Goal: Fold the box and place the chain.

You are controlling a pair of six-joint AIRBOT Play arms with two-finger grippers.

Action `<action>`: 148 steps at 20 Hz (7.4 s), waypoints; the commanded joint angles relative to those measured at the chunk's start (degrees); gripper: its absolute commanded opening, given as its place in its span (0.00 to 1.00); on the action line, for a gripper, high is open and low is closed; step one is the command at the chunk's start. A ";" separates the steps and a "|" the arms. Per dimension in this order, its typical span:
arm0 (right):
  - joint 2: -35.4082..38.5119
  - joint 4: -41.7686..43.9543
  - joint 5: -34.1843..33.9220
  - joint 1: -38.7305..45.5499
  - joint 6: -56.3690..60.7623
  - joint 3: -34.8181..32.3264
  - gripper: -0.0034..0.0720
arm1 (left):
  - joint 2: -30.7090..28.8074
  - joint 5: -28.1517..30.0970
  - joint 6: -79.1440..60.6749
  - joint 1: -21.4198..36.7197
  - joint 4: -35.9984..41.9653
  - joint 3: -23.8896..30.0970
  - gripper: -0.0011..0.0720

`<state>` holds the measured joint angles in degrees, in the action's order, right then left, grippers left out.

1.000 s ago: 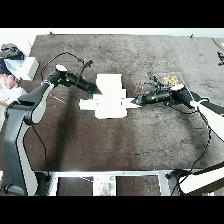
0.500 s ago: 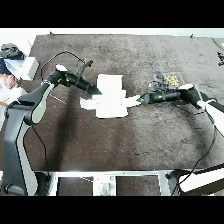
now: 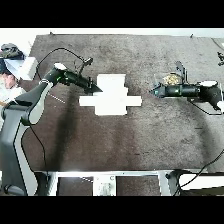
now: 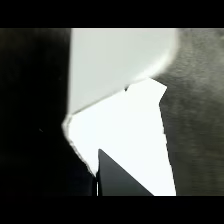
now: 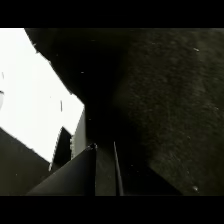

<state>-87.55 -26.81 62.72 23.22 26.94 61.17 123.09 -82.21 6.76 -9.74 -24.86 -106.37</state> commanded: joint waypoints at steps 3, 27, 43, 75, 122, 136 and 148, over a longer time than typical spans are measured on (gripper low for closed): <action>0.28 -2.21 -4.57 -3.87 -0.44 -0.02 0.28 | -2.19 5.25 -20.02 -0.22 4.74 6.71 0.02; 0.28 -1.77 2.75 -14.36 -35.10 -0.04 0.84 | -1.11 14.21 -34.84 -0.92 5.60 11.67 0.03; 0.20 -15.56 -21.86 -30.08 -40.50 -4.74 0.84 | -1.11 14.25 -34.84 -0.92 5.62 11.67 0.03; -2.80 -6.34 -24.24 -25.27 -45.31 1.99 0.84 | -1.11 14.27 -34.84 -0.92 5.64 11.67 0.03; -28.63 -6.38 6.71 -19.74 -44.35 29.46 0.82 | -1.11 14.27 -34.84 -0.92 5.64 11.67 0.03; -31.41 -6.40 7.15 -20.76 -43.85 32.85 0.82 | -1.11 14.25 -34.84 -0.92 5.64 11.67 0.03; -32.22 -6.80 6.67 -20.39 -45.22 32.85 0.78 | -1.11 14.25 -34.84 -0.92 5.64 11.67 0.03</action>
<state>-119.66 -33.28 69.58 2.72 -17.58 94.00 122.02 -67.96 -28.08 -10.68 -19.22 -94.72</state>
